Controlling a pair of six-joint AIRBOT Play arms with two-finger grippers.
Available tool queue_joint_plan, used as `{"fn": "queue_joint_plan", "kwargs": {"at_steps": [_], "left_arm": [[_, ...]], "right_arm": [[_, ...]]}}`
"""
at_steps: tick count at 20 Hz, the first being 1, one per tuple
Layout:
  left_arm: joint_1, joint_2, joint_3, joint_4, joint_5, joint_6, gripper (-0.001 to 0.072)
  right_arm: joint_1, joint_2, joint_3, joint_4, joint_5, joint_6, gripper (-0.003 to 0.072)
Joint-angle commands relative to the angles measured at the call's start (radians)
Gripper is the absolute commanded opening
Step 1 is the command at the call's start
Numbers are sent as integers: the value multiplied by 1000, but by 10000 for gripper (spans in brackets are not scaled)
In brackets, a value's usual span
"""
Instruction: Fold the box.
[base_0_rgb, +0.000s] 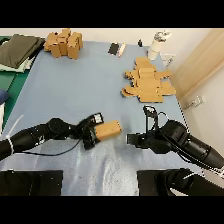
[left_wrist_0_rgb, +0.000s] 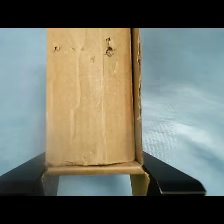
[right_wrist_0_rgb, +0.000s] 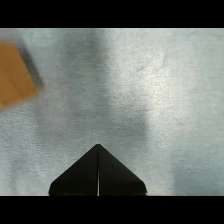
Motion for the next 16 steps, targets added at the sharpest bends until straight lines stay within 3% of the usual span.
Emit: {"fn": "queue_joint_plan", "kwargs": {"at_steps": [1, 8, 11, 16], "left_arm": [[101, 0, 16, 6, 116, -73, 523], [463, -88, 170, 5, 116, -73, 523], [571, -202, 312, 5, 115, -77, 523], [667, -460, 603, 6, 126, -85, 523]], "right_arm": [[-1, -2, 0, 0, 2, 0, 2], [-1, -2, 1, -1, 37, 14, 2], [-1, -3, 1, -8, 38, 26, 2], [-1, -3, 1, -8, 38, 27, 2]]}}
